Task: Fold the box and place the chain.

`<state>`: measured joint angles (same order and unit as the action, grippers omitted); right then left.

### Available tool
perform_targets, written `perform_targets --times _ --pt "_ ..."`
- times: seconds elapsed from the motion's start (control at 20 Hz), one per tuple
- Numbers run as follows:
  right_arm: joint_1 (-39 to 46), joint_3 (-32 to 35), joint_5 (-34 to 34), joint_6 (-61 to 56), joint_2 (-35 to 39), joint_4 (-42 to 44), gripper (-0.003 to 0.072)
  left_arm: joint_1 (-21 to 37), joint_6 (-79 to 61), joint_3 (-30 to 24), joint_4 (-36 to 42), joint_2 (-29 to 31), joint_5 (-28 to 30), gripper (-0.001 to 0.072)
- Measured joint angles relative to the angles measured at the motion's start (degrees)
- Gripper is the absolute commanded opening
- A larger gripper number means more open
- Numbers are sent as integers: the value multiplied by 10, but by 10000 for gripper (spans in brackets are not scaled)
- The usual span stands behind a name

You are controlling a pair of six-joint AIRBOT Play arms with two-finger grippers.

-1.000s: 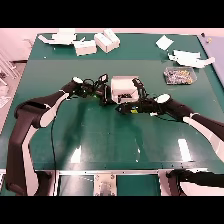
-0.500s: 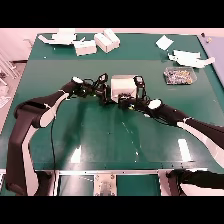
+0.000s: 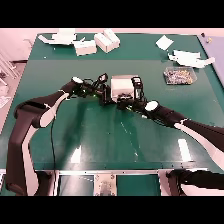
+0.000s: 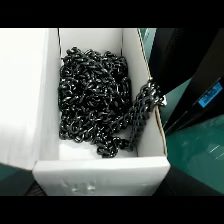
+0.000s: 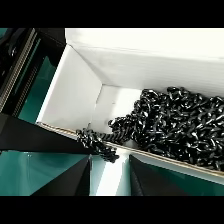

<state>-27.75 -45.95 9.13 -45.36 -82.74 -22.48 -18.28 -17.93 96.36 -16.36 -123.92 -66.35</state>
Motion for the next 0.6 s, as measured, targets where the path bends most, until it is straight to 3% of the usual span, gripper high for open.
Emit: perform_targets --times 0.3,0.6 --pt "-3 0 -8 -3 0 0 151 0 0 0 1 0 -1 345" --pt "-6 0 -12 -3 0 0 139 0 -1 0 1 0 -2 345"
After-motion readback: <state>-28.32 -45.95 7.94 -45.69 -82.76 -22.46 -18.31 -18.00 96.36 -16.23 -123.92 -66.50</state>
